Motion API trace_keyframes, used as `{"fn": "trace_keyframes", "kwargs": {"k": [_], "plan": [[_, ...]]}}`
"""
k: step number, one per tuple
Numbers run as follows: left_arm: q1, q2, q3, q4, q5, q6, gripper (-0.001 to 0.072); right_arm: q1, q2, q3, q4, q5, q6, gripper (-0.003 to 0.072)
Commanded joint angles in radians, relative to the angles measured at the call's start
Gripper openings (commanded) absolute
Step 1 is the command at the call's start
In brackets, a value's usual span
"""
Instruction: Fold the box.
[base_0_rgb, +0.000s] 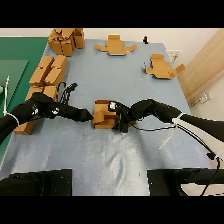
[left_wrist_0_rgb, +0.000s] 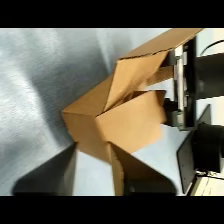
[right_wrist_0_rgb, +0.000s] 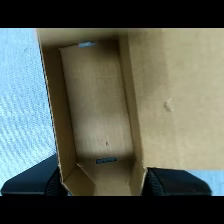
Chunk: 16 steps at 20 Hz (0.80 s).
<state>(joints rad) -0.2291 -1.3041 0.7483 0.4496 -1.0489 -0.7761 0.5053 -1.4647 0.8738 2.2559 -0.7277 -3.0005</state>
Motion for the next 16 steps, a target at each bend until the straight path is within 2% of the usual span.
{"fn": "trace_keyframes", "kwargs": {"k": [1, 5, 6, 7, 10, 12, 16], "plan": [[-0.002, -0.038, 0.0, -0.077, -0.074, 0.057, 0.036, 0.001, 0.0, 0.0, 0.0, 0.0, 0.0, 0.0345], [-0.002, -0.08, 0.001, -0.083, -0.089, 0.025, 0.0363, 0.001, 0.0, 0.0, 0.0, 0.0, 0.0, 0.0344], [-0.002, -0.08, 0.003, -0.072, -0.079, 0.017, 0.0373, 0.001, 0.0, 0.0, 0.0, 0.0, 0.0, 0.0345], [-0.002, -0.08, 0.011, -0.06, -0.069, -0.005, 0.0429, 0.001, 0.0, 0.0, 0.001, 0.0, 0.0, 0.0344], [-0.01, -0.077, 0.064, 0.003, -0.06, -0.132, 0.0429, 0.001, 0.0, 0.0, 0.001, 0.0, 0.0, 0.0344], [-0.05, -0.077, 0.112, 0.087, -0.056, -0.244, 0.0428, 0.001, 0.0, 0.0, 0.001, 0.0, 0.0, 0.0345], [-0.188, -0.077, 0.181, 0.273, 0.014, -0.445, 0.0428, 0.001, 0.0, 0.0, 0.0, 0.0, 0.0, 0.0345]]}}
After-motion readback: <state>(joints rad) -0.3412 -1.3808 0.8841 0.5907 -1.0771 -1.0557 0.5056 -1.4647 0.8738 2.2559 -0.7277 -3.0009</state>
